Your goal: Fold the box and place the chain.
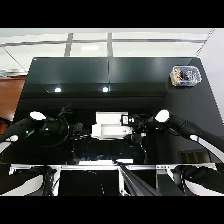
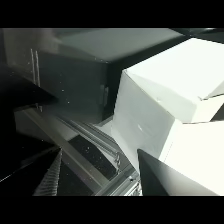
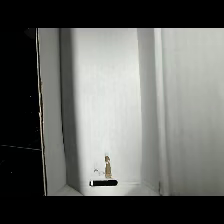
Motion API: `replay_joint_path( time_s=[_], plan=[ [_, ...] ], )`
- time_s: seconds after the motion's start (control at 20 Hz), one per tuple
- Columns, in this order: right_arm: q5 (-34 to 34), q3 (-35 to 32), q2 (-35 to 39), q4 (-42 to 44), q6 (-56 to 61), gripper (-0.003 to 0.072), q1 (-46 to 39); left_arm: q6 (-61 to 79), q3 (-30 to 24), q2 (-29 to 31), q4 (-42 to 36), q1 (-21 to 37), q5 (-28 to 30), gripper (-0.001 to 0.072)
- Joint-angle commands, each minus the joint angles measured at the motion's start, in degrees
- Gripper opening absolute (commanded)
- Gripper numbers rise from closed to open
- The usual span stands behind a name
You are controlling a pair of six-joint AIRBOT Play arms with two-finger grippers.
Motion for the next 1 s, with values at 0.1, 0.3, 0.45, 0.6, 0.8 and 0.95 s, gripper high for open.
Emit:
replay_joint_path(
  time_s=[0.1,0.3,0.45,0.6,0.8,0.95],
  plan=[
    [0.0,-0.02,-0.04,0.0,0.02,0.0245,0.04,0.31,1.11,-0.04,-0.37,-0.09,-0.22,0.0589],
    [0.02,-0.02,-0.04,0.0,0.02,0.0245,0.04,0.24,4.24,0.15,-0.44,-0.26,-3.19,0.0588],
    [0.02,-0.02,-0.04,0.0,0.02,0.0245,0.04,0.07,5.2,0.15,-1.51,-0.24,-5.68,0.0589],
    [0.0,-0.02,-0.04,0.0,0.04,0.0245,0.04,1.6,5.22,0.15,-5.49,-0.26,-7.17,0.0587],
    [-0.07,-0.02,-0.04,0.0,0.07,0.0245,0.04,4.13,5.25,0.17,-5.6,-3.45,-6.29,0.0587],
    [-0.09,-0.02,-0.04,0.0,0.11,0.0245,0.04,3.96,5.55,0.17,-5.49,-6.58,-4.37,0.0585]
  ],
)
